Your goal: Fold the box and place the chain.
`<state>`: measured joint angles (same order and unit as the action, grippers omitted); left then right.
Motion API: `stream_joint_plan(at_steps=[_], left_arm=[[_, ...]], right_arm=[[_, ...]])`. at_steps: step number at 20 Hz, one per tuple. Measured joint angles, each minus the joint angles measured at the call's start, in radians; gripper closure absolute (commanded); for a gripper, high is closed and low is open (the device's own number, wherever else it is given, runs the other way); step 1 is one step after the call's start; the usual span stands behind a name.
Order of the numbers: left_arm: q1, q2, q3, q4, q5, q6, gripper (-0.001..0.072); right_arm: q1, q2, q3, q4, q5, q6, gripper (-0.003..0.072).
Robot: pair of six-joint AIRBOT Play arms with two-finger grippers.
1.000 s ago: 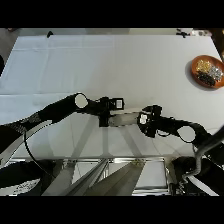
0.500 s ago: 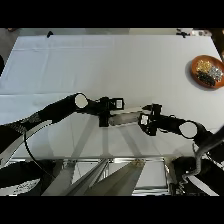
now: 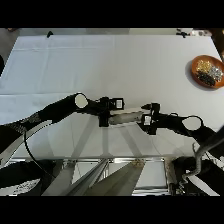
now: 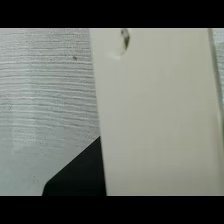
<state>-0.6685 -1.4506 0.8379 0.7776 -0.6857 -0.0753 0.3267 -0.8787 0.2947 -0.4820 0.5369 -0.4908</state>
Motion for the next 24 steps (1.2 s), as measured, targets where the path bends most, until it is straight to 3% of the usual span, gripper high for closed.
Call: stream_joint_plan(at_steps=[15,24], left_arm=[[0.0,0.0,0.0,0.002,-0.003,0.003,0.0697],[0.0,0.0,0.0,0.0,0.0,0.0,0.0697]], right_arm=[[-0.003,-0.125,0.0,0.071,0.113,-0.063,0.0027],[-0.011,-0.198,0.001,0.119,0.09,-0.06,0.0049]])
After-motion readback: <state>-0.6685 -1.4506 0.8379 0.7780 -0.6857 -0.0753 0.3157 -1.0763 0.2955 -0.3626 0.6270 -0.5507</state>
